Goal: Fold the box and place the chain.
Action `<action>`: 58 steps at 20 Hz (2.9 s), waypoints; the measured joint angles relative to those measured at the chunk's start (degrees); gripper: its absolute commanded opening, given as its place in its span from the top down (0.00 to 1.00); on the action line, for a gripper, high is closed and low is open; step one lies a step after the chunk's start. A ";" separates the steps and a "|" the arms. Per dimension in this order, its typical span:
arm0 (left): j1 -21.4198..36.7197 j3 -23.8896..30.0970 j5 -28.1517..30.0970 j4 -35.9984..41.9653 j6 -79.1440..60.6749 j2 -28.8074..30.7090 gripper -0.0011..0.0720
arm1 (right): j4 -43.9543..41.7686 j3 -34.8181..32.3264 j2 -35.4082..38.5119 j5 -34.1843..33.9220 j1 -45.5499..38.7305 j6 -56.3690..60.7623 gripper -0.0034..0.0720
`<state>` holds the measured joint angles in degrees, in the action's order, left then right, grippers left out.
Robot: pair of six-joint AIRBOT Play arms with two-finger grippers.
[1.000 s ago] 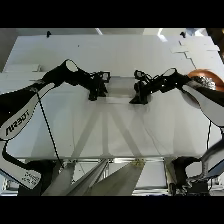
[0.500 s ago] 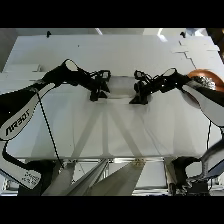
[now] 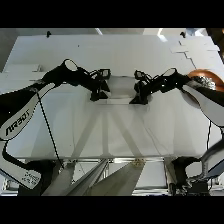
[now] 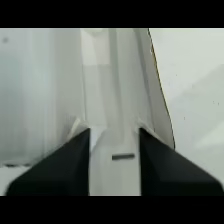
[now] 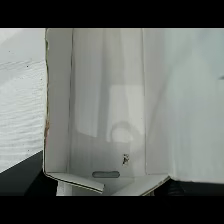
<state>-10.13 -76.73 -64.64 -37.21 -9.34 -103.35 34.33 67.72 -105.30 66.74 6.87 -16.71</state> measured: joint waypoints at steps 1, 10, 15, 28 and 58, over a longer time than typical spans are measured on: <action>-0.04 0.00 0.02 0.76 0.44 0.04 0.72 | -0.02 0.00 0.00 -0.02 0.00 0.00 0.29; 1.77 0.00 -4.26 -3.04 7.65 7.02 0.97 | -0.09 0.00 0.00 -0.20 0.02 -0.02 0.29; 6.40 0.09 -10.01 -7.76 17.40 14.80 0.97 | -0.04 0.00 0.00 -0.15 0.02 -0.04 0.29; 9.75 13.92 5.57 -19.30 64.30 17.62 0.98 | -0.02 0.00 0.00 -0.11 0.02 -0.09 0.29; 2.19 16.44 12.61 -12.22 68.15 9.51 0.98 | -0.02 0.00 0.00 -0.09 0.02 -0.09 0.29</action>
<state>-7.94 -60.29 -52.03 -49.43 58.81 -93.84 34.30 67.72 -105.30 66.65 6.90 -16.80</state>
